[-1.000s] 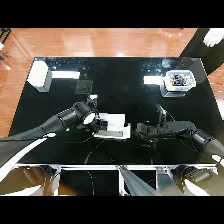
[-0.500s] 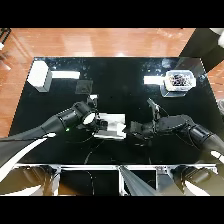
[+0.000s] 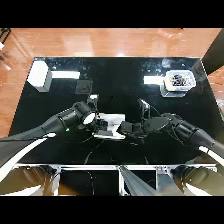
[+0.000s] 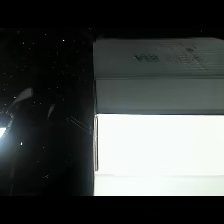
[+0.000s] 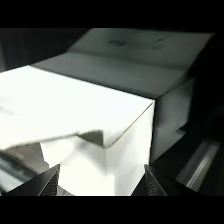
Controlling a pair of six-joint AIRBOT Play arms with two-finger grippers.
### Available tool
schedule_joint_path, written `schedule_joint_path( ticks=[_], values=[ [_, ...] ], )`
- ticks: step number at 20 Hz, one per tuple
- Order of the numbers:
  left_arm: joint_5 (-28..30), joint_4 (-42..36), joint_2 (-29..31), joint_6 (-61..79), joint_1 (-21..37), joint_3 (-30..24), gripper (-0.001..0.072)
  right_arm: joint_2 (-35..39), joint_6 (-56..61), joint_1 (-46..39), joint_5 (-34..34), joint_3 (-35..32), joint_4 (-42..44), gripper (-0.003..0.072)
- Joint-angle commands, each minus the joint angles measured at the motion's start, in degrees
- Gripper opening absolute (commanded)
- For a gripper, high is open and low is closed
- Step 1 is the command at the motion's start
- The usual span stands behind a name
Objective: Fold the box and place the chain.
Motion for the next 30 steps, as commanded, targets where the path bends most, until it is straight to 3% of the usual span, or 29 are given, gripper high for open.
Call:
schedule_joint_path(
  ticks=[1,5,7,12,13,17,30],
  values=[
    [0.28,0.02,-0.04,0.11,0.00,-0.04,0.0020,-0.87,10.91,2.60,1.44,1.51,-9.55,0.0603],
    [0.26,0.02,-0.04,0.20,0.00,-0.04,0.0020,-2.38,16.81,4.90,1.16,3.63,-15.37,0.0565],
    [0.24,0.02,-0.04,0.31,0.00,-0.04,0.0020,-4.15,19.61,6.38,-0.17,5.92,-18.62,0.0474],
    [0.17,0.02,-0.04,0.31,0.00,-0.04,0.0020,-8.70,27.98,11.06,-4.81,12.26,-27.67,0.0465],
    [0.11,0.00,-0.04,0.31,0.00,-0.04,0.0020,-9.22,28.65,11.91,-5.90,13.22,-29.81,0.0356],
    [-0.13,0.00,-0.04,0.35,0.00,-0.04,0.0020,-10.25,31.61,13.66,-9.62,15.78,-34.77,0.0356],
    [-0.02,0.02,-0.04,0.33,0.00,-0.04,0.0020,-12.00,32.04,13.64,-13.31,17.31,-36.41,0.0356]
  ],
)
